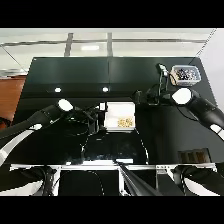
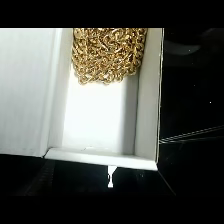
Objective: Fold the box and place the chain.
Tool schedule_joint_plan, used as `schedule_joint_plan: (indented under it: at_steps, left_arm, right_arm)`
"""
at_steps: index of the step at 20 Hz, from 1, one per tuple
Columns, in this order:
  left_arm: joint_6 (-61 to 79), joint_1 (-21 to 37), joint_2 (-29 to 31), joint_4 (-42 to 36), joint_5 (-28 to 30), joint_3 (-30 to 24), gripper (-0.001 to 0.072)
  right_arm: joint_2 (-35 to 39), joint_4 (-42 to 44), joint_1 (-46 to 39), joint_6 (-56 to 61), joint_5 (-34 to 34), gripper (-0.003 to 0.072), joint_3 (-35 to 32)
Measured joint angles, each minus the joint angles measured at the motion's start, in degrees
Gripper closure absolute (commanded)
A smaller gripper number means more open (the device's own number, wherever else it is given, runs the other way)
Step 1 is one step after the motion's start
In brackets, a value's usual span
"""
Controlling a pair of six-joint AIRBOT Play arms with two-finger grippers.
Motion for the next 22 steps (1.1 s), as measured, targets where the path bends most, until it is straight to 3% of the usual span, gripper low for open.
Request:
schedule_joint_plan:
  at_steps: [7, 11, 20, 21, 22]
  left_arm:
    - [0.0, -0.02, 0.0, 0.04, 0.0, 0.0, 0.0314]
    - [-0.02, -0.02, 0.0, 0.04, 0.0, 0.0, 0.0314]
    - [-0.04, -0.02, 0.0, 0.07, -0.02, 0.0, 0.0314]
    - [-0.02, -0.02, 0.0, 0.04, -0.02, 0.0, 0.0314]
    - [-0.02, -0.02, 0.0, 0.07, -0.02, 0.0, 0.0313]
  right_arm:
    - [-2.27, 4.11, 0.13, -35.69, 16.76, 0.0001, 4.66]
    - [-2.58, 3.41, 1.05, -49.03, 20.5, 0.0002, 4.26]
    - [-2.67, 2.34, 3.96, -58.49, 21.73, 0.0003, 1.31]
    - [-2.69, 2.23, 4.07, -58.75, 21.75, 0.0044, 1.25]
    - [-2.69, 2.25, 4.11, -58.9, 21.81, 0.02, 1.22]
